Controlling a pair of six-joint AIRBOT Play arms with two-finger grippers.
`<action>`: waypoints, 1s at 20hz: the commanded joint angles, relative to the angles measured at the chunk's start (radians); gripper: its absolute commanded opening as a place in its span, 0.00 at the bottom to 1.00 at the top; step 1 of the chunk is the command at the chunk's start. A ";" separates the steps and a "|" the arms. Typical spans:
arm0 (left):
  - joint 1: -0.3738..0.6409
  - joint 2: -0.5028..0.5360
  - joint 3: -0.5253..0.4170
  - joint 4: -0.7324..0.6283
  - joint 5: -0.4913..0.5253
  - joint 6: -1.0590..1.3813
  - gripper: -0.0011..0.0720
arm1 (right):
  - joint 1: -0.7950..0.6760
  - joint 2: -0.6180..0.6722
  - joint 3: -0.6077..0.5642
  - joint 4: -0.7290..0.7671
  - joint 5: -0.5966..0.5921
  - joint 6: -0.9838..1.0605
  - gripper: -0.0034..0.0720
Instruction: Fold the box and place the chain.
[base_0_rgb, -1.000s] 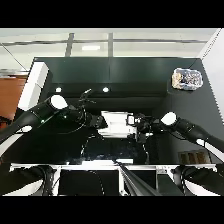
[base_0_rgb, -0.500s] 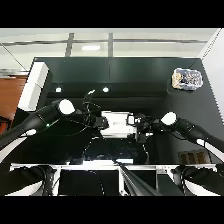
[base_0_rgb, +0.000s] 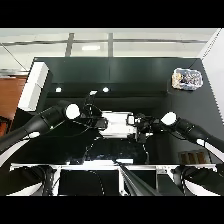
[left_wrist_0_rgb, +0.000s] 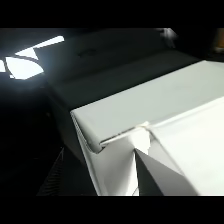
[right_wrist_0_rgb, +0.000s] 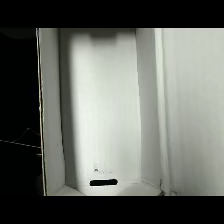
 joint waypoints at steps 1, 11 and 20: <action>-0.040 -0.002 0.033 0.152 -0.018 -0.130 0.71 | 0.000 0.000 0.000 0.000 0.000 0.000 0.28; -0.206 -0.180 0.249 0.443 -0.298 -0.499 0.71 | 0.000 0.000 0.000 0.000 0.001 0.000 0.28; -0.241 -0.242 0.311 0.447 -0.346 -0.632 0.71 | 0.000 0.000 -0.001 -0.001 0.001 0.000 0.28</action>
